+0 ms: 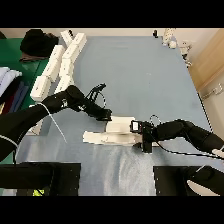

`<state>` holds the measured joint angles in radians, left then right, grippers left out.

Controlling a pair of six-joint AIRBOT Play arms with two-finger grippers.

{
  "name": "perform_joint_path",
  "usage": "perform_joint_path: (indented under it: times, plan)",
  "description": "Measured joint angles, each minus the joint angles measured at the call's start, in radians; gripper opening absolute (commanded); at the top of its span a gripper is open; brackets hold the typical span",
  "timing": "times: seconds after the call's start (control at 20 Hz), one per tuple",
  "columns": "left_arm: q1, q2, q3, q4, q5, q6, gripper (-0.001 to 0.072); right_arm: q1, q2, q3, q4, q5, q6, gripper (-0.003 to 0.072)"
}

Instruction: Fold the box.

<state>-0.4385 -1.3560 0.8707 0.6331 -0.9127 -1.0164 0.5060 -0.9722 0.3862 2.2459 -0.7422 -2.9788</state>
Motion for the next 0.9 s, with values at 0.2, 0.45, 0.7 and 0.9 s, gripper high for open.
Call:
perform_joint_path:
  times: [0.2, 0.45, 0.7, 0.9]
  plan:
    - [-0.003, 0.088, 0.023, 0.020, -0.055, 0.101, 0.0017, 0.000, 0.000, 0.000, -0.001, 0.000, 0.000, 0.0519]
    - [-0.049, 0.293, 0.014, 0.158, -0.079, 0.169, 0.0017, 0.000, 0.000, 0.000, 0.000, 0.000, 0.000, 0.0518]
    - [-0.021, 0.527, -0.119, 0.227, -0.085, 0.444, 0.0582, 0.000, 0.000, 0.000, 0.000, 0.000, 0.000, 0.0519]
    - [0.021, 0.605, -0.265, 0.164, -0.058, 0.752, 0.0687, 0.000, 0.000, 0.000, 0.001, 0.000, 0.000, 0.0518]
